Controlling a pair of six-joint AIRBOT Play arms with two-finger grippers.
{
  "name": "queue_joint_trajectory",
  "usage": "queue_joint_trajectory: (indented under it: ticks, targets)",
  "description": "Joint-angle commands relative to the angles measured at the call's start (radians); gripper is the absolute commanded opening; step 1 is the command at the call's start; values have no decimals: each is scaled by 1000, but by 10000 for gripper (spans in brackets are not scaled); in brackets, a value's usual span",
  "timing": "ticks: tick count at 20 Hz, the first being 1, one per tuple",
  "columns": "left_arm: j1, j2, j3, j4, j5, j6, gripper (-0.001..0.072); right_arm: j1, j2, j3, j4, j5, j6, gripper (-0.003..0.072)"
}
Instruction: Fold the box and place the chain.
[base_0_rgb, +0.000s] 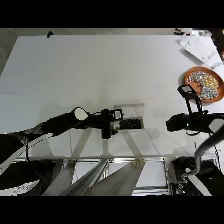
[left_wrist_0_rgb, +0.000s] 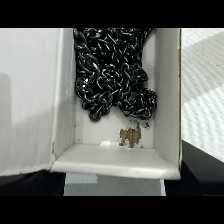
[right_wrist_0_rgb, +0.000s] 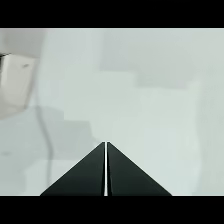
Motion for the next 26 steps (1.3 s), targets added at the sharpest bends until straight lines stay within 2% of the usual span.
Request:
queue_joint_trajectory:
  ticks: [1,4,7,10,12,13,15,17,22,26]
  targets:
    - [0,1,0,0,1,0,392,-58,-158,13,-67,-99,-31,3]
    - [0,1,0,0,1,0,392,-58,-341,131,-3,-75,-81,3]
    - [0,1,0,0,0,0,392,-58,-495,329,-12,-40,-76,4]
    - [0,1,0,0,0,0,392,-58,-592,516,1,-40,-70,4]
    - [0,1,0,0,0,0,392,-58,-640,616,95,-52,-130,3]
    - [0,1,0,0,1,0,392,-58,-666,651,203,-53,-228,3]
    - [0,1,0,0,0,0,392,-52,-713,671,467,-55,-441,3]
    - [0,1,0,0,0,0,392,-26,-770,671,589,-36,-541,3]
    - [0,1,0,0,0,0,392,90,-883,671,573,113,-724,3]
    - [0,1,0,0,0,0,392,127,-867,671,592,173,-848,33]
